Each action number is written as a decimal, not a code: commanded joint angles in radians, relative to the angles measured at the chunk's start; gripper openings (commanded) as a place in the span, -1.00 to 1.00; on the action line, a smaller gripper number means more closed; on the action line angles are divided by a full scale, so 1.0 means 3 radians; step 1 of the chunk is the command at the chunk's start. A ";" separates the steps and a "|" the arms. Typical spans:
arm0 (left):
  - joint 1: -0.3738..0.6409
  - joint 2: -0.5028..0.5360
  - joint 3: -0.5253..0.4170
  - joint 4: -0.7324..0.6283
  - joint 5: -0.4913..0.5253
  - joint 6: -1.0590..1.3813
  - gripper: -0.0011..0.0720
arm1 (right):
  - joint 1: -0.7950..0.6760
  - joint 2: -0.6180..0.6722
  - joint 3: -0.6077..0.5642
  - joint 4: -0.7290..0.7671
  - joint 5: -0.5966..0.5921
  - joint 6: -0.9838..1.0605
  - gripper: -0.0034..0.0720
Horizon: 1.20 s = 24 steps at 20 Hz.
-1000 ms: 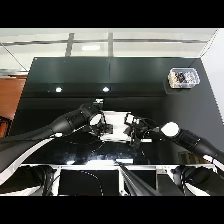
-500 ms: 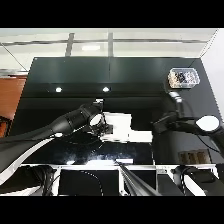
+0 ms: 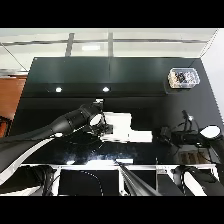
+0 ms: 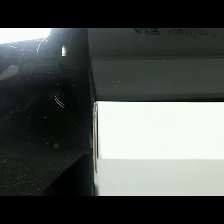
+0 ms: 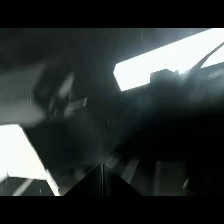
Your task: Fold the box and place the chain.
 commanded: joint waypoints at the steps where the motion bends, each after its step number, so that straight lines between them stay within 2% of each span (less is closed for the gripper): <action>1: 0.0003 0.0001 0.0001 0.0003 0.0005 0.0000 -0.89 | 0.0322 -0.0203 -0.0089 0.0478 0.0011 -0.0259 -0.87; 6: 0.0003 0.0001 0.0001 0.0003 0.0003 0.0000 -0.89 | 0.0650 -0.0455 -0.0034 0.1265 -0.0060 -0.0923 -0.87; 16: 0.0003 0.0001 0.0001 0.0003 0.0001 0.0000 -0.89 | 0.0690 -0.0455 0.0159 0.1250 0.0060 -0.1179 -0.84; 17: 0.0003 0.0001 0.0001 0.0003 0.0001 0.0000 -0.89 | 0.0692 -0.0455 0.0189 0.1256 0.0075 -0.1179 -0.27; 18: 0.0003 0.0001 0.0001 0.0003 0.0001 0.0000 -0.89 | 0.0692 -0.0455 0.0216 0.1258 0.0089 -0.1180 0.42; 19: 0.0003 0.0001 0.0001 0.0003 0.0001 0.0000 -0.89 | 0.0692 -0.0456 0.0238 0.1266 0.0089 -0.1181 0.63; 22: 0.0003 0.0001 0.0001 0.0003 0.0001 0.0000 -0.89 | 0.0861 -0.0455 0.0286 0.1286 0.0001 -0.1179 0.63; 24: 0.0003 0.0001 0.0001 0.0001 0.0001 0.0000 -0.89 | 0.1124 -0.0455 0.0328 0.1296 -0.0211 -0.1151 0.63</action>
